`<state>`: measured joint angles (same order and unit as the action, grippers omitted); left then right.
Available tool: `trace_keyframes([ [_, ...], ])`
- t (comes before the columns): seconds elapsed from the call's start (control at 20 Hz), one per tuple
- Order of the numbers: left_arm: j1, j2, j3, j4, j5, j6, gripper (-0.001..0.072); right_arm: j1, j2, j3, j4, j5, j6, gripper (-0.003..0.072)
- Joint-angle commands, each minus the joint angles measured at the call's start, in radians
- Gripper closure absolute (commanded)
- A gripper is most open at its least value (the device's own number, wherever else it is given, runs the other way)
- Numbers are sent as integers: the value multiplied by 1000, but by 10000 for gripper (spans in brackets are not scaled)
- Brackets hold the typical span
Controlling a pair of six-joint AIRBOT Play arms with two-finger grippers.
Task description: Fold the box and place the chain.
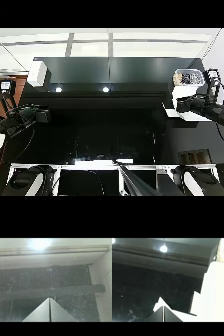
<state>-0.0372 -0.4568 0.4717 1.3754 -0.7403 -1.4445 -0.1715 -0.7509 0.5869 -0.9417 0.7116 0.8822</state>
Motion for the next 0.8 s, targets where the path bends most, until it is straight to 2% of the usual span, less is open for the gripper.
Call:
trace_keyframes([
  [0.0,0,1,0,0,0,0,683,1,0,0,0,0,0,671],
  [0.55,0,1,0,0,0,0,684,1,0,0,14,-7,0,671],
  [0.6,0,1,0,0,0,0,684,1,0,0,45,-24,0,671],
  [0.75,0,1,0,0,0,0,683,3,0,0,228,-191,3,671],
])
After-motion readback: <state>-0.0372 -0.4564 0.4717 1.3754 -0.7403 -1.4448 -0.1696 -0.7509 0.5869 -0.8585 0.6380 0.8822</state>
